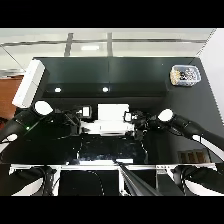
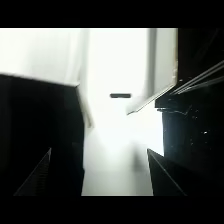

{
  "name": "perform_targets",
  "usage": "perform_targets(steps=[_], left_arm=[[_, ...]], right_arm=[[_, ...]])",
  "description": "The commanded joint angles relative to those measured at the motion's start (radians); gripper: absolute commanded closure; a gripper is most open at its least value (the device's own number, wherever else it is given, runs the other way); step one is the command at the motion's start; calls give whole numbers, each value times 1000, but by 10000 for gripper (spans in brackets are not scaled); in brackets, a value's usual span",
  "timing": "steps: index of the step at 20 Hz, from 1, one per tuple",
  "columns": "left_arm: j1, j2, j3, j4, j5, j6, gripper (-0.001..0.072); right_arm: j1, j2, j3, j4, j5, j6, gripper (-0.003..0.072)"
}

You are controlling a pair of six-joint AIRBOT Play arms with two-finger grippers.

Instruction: Fold the box and place the chain.

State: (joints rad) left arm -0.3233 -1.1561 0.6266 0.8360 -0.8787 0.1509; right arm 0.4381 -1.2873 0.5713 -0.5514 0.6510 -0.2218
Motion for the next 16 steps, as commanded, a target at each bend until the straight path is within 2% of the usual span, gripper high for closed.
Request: perform_targets(steps=[1, 3, 4, 5, 7, 8, 16], left_arm=[[-53, -24, 0, -39, 37, -13, 4], [-66, -47, 0, -92, 38, -13, 6], [-75, -58, 0, -97, 38, -13, 33], [-80, -64, 0, -96, 36, -13, 125], [-84, -63, 0, -103, 36, -13, 461], [-84, -63, 0, -120, 32, -13, 499], [-107, -83, 0, -256, 64, -11, 513]], right_arm=[[0, 0, 0, 0, 0, 0, 478], [0, 0, 0, 0, 0, 0, 494], [0, 0, 0, 0, 0, 0, 494], [0, 0, 0, 0, 0, 0, 495], [0, 0, 0, 0, 0, 0, 494], [0, 0, 0, 0, 0, 0, 494], [0, 0, 0, 0, 0, 0, 493]])
